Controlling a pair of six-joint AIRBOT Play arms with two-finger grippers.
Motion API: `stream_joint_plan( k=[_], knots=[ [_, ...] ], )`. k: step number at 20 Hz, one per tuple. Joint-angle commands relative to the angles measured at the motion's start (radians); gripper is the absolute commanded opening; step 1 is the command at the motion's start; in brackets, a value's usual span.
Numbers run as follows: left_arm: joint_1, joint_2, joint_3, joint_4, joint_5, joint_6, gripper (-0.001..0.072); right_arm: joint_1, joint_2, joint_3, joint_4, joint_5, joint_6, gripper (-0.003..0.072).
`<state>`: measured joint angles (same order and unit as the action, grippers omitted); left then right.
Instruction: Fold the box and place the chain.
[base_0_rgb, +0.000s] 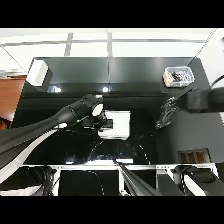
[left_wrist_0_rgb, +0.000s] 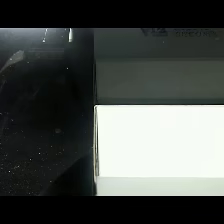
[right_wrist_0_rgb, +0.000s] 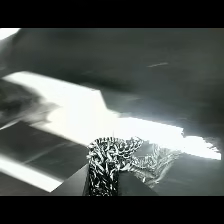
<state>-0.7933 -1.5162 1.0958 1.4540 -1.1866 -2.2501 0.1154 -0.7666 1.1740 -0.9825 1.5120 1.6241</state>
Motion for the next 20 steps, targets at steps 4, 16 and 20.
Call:
stream_joint_plan(
  k=[4,16,20],
  knots=[
    [0.001,-0.001,0.001,0.0,-0.001,0.0,0.0026,0.288,-0.025,-0.178,0.216,-0.407,0.026,0.0012],
    [0.001,-0.001,0.001,0.0,0.001,0.0,0.0026,0.425,-0.24,-0.253,-0.018,-0.552,0.127,0.0017],
    [0.001,-0.001,0.001,0.0,0.001,0.0,0.0026,0.477,-0.259,-0.271,-0.019,-0.597,0.148,0.0316]
  ],
)
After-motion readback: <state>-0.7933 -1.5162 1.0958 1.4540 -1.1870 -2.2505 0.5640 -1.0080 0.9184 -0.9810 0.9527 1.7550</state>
